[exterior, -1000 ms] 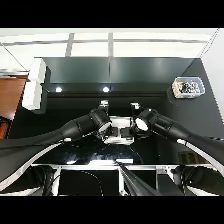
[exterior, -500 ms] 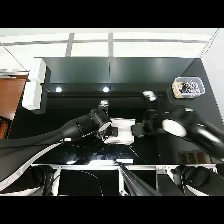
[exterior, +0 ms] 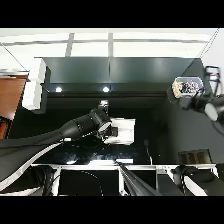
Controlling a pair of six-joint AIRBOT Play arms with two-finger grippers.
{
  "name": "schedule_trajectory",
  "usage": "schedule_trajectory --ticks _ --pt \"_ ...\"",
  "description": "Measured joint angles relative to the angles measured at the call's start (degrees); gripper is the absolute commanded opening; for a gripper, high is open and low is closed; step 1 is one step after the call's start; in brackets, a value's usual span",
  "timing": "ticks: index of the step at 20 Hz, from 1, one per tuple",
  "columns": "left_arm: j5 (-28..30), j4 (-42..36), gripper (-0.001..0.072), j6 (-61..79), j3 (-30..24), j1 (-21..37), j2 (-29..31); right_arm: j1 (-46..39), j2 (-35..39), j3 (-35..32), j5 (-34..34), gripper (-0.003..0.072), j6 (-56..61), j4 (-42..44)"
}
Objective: Fold the box and place the chain.
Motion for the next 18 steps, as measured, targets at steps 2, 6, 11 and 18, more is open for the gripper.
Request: schedule_trajectory --ticks 2,6,11,18 --pt "0.28 0.0 0.0028 0.0 0.0 0.02 0.0 -8.24 -7.15 3.96 -5.01 0.072 -0.59 5.79" --pt "0.55 0.02 0.0028 0.0 0.0 0.04 0.0 -16.92 -23.34 20.06 -3.96 0.072 -8.59 16.02" --pt "0.26 0.0 0.0028 0.0 0.0 0.04 0.0 -20.22 -41.55 43.85 6.69 0.0718 -10.1 19.71" --pt "-0.07 -0.04 0.0028 -0.13 0.0 0.04 0.0 -21.11 -55.63 58.6 16.39 0.0669 -6.36 19.78"
